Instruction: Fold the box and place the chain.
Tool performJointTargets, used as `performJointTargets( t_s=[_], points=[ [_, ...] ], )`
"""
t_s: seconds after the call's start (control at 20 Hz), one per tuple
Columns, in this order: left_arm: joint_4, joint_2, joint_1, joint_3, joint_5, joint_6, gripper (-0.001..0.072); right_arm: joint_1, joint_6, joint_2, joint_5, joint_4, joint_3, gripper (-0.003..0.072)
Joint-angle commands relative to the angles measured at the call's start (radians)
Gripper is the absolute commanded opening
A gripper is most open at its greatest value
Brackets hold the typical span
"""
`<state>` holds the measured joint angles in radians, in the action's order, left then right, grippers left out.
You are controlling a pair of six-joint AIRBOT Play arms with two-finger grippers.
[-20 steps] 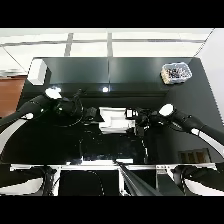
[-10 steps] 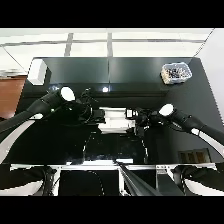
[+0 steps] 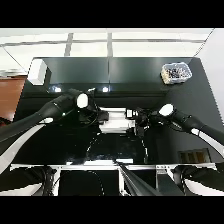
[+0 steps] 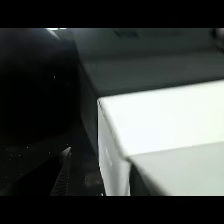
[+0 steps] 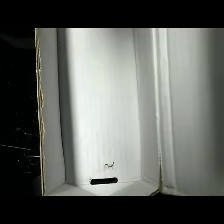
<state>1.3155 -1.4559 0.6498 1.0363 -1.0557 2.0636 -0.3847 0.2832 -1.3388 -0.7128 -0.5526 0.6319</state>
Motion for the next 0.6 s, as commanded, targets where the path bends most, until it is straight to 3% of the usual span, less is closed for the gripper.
performJointTargets(
  t_s=[0.0,0.1,0.2,0.25,0.3,0.35,0.45,0.55],
  points=[
    [0.174,-0.043,0.082,0.068,-0.070,0.169,0.0399,0.000,0.000,-0.001,-0.001,0.000,0.000,0.0196],
    [0.182,-0.074,0.105,0.094,-0.110,0.174,0.0398,0.000,0.000,-0.001,-0.001,0.000,0.000,0.0196],
    [0.172,-0.092,0.111,0.102,-0.124,0.196,0.0328,0.000,0.000,-0.001,-0.001,0.000,0.000,0.0196],
    [0.159,-0.097,0.110,0.103,-0.124,0.196,0.0327,0.000,0.000,-0.001,-0.001,0.000,0.000,0.0196],
    [0.148,-0.100,0.110,0.103,-0.122,0.196,0.0291,0.000,0.000,-0.001,-0.001,0.000,0.000,0.0196],
    [0.141,-0.100,0.110,0.103,-0.106,0.196,0.0162,0.000,0.000,-0.001,-0.001,0.000,0.000,0.0196],
    [0.119,-0.100,0.110,0.103,-0.079,0.195,0.0025,0.000,0.000,-0.001,-0.001,0.000,0.000,0.0196],
    [0.115,-0.100,0.110,0.103,-0.076,0.195,0.0025,0.000,0.000,-0.001,-0.001,0.000,0.000,0.0196]
  ],
)
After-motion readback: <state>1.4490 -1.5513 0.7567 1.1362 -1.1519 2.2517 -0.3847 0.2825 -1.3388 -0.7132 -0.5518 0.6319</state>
